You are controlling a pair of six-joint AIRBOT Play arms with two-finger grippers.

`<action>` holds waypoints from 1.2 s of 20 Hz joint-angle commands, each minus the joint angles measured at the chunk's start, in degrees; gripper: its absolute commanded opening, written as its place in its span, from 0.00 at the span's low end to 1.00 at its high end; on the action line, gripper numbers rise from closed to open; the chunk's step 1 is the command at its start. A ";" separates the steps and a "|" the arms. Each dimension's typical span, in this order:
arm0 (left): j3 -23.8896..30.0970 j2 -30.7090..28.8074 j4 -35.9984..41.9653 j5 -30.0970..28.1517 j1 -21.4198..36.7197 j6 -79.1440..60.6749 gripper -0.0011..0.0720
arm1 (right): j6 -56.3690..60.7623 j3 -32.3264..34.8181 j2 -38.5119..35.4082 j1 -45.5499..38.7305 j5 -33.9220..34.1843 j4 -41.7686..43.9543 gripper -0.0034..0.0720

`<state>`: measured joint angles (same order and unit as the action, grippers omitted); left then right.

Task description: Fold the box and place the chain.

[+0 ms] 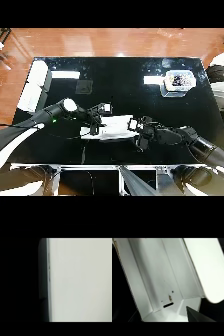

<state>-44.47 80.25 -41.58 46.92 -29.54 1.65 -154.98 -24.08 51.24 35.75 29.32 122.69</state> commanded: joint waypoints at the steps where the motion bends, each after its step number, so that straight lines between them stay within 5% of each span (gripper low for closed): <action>1: -0.33 -0.02 0.00 0.07 -0.17 -0.68 0.04 | 0.50 -0.92 0.02 0.20 -1.18 -3.02 0.97; 10: -2.80 0.02 -7.50 0.04 -1.44 -2.84 0.04 | 0.52 -2.10 0.00 -1.22 -3.76 -2.75 0.97; 24: -2.89 0.02 -7.43 0.07 -1.44 -2.75 0.04 | -5.44 -2.10 1.07 -2.82 -2.08 4.35 0.97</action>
<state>-47.31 80.25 -48.99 46.96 -30.94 -1.10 -157.80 -26.13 51.66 33.17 27.57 124.09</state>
